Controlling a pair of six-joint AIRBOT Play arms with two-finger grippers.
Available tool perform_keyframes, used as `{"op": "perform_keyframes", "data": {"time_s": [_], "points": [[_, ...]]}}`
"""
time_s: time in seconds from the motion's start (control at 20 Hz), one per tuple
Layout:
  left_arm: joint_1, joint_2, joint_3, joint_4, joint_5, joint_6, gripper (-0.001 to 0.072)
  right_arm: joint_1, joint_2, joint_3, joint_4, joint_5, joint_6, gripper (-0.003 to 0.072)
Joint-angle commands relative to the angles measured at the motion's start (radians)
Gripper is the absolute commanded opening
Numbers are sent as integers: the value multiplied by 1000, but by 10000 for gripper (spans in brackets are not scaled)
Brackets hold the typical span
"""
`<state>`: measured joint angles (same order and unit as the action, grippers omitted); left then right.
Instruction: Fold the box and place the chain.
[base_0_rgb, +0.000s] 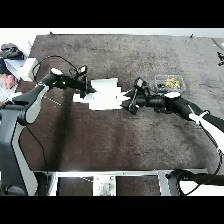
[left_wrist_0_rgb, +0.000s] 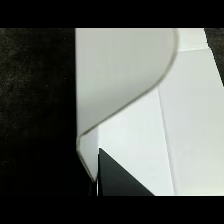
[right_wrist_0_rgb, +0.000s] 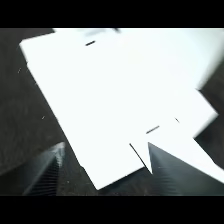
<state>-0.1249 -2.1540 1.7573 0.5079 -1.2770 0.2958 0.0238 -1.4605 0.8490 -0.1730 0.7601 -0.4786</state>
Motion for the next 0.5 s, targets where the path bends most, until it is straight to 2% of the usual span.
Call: {"op": "perform_keyframes", "data": {"time_s": [0.0, 0.25, 0.35, 0.45], "points": [[1, -1, 0, 14, -5, 0, 12, 76, -12, 2, -99, -56, -120, 598], [1, -1, 0, 7, -5, 0, 13, 129, -12, 3, -248, -176, -116, 594], [1, -1, 0, 7, -5, 0, 13, 147, -13, 6, -251, -217, -116, 589], [1, -1, 0, 7, -5, 0, 13, 154, -45, 40, -251, -206, -98, 589]]}}
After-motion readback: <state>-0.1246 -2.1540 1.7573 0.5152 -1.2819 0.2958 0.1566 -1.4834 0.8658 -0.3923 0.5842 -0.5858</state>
